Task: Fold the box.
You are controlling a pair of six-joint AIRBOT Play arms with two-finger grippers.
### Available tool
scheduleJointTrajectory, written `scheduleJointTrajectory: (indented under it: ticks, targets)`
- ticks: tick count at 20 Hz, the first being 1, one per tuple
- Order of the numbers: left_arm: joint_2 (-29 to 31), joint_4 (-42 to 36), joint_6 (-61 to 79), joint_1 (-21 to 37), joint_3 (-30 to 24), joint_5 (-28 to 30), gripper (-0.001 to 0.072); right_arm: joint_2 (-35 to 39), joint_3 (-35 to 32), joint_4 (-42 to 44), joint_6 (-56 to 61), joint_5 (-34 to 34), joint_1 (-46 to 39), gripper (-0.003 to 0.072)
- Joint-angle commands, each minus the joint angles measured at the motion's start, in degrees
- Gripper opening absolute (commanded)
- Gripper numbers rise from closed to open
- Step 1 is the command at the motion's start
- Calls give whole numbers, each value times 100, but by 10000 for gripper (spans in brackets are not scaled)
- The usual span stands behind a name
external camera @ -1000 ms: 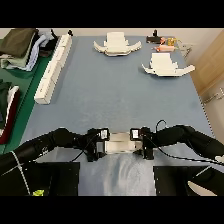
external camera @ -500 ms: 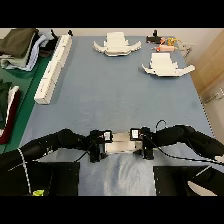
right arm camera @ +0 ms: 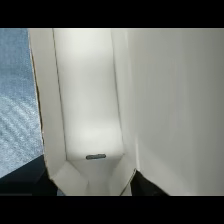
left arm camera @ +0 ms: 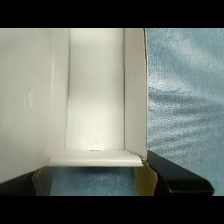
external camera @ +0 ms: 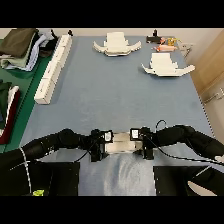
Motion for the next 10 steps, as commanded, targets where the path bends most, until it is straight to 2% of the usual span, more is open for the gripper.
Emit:
scheduleJointTrajectory:
  ticks: [1, 4, 6, 10]
  targets:
    - [-9, -203, 254, -4, 4, 13, 698, 4, 2, 2, 0, 0, 0, 512]
    - [-11, -205, 251, -4, 4, 9, 696, 4, 2, 2, 0, 0, 0, 512]
    - [-13, -203, 251, -2, 4, -28, 446, 4, 2, 2, 0, 0, 0, 512]
    - [-92, -201, 223, -2, 17, -170, 442, 4, 2, 2, 0, 0, 0, 512]
